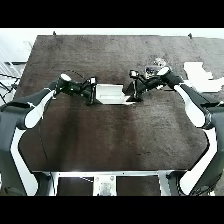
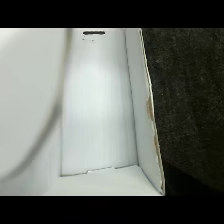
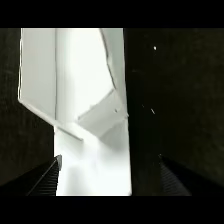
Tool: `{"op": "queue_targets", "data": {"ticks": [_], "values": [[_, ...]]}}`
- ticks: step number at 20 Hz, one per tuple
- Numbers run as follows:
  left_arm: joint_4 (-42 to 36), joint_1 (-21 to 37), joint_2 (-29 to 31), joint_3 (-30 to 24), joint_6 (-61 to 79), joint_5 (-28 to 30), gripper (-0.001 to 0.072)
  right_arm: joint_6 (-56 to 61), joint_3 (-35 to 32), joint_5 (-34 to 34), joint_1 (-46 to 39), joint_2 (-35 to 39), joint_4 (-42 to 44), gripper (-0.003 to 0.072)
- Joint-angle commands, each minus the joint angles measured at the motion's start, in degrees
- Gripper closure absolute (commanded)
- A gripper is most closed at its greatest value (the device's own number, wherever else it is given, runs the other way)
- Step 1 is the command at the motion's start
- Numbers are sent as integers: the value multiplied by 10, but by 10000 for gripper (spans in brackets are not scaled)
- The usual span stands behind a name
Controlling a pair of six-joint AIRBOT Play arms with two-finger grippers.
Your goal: Fold the box and place the chain.
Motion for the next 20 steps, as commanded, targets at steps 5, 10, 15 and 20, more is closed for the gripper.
{"op": "queue_targets", "data": {"ticks": [5,10,15,20], "values": [[0,0,0,0,-1,1,219,69,0,84,-28,59,38,32],[0,0,0,0,-1,1,219,69,-31,137,-5,59,133,673],[0,0,0,0,-1,1,219,69,-50,48,17,59,250,673],[0,0,0,0,-1,2,219,95,-52,-90,30,52,263,673]]}}
